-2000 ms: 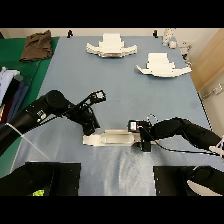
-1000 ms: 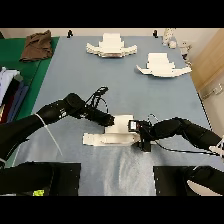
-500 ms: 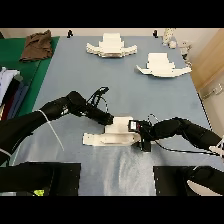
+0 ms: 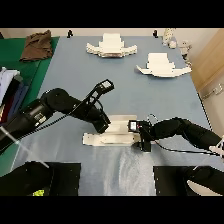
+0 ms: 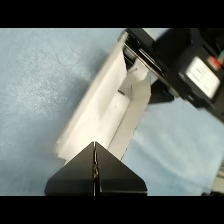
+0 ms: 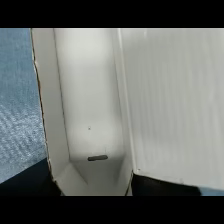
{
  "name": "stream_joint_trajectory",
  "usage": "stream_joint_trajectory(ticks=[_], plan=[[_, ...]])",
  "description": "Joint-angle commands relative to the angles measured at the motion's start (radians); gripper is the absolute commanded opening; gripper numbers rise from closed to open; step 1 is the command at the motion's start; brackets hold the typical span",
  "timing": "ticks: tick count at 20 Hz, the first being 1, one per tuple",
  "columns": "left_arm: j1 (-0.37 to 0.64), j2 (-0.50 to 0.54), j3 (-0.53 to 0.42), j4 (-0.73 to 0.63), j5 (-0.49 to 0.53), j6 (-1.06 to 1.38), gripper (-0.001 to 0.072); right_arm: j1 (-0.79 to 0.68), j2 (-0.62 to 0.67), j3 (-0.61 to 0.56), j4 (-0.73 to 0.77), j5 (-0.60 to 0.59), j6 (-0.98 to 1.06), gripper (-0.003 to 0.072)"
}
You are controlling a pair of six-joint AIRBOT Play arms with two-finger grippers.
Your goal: Fold the box.
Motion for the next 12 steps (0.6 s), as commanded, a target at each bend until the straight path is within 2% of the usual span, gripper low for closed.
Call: stream_joint_trajectory(ticks=[1, 3, 5, 6, 7, 8, 12], plan=[[-0.051, 0.13, -0.029, 0.157, -0.031, 0.023, 0.0011, 0.0, -0.001, 0.0, 0.001, 0.0, 0.001, 0.0444], [-0.051, 0.188, -0.084, 0.153, -0.024, 0.177, 0.0011, 0.0, -0.001, 0.0, 0.001, 0.0, 0.001, 0.0444], [-0.036, 0.233, -0.171, 0.101, -0.019, 0.439, 0.0016, 0.0, -0.001, 0.0, 0.001, 0.0, 0.001, 0.0443], [-0.016, 0.242, -0.212, 0.05, -0.011, 0.509, 0.0231, 0.0, -0.001, 0.0, 0.001, 0.0, 0.001, 0.0443], [0.012, 0.242, -0.253, 0.001, -0.003, 0.552, 0.0631, 0.0, -0.001, 0.0, 0.001, 0.0, 0.001, 0.0444], [0.037, 0.24, -0.287, -0.033, 0.005, 0.59, 0.0689, 0.0, -0.001, 0.0, 0.001, 0.0, 0.001, 0.0443], [0.092, 0.216, -0.401, -0.07, 0.127, 0.771, 0.0689, 0.0, -0.001, 0.0, 0.001, 0.0, 0.001, 0.0443]])
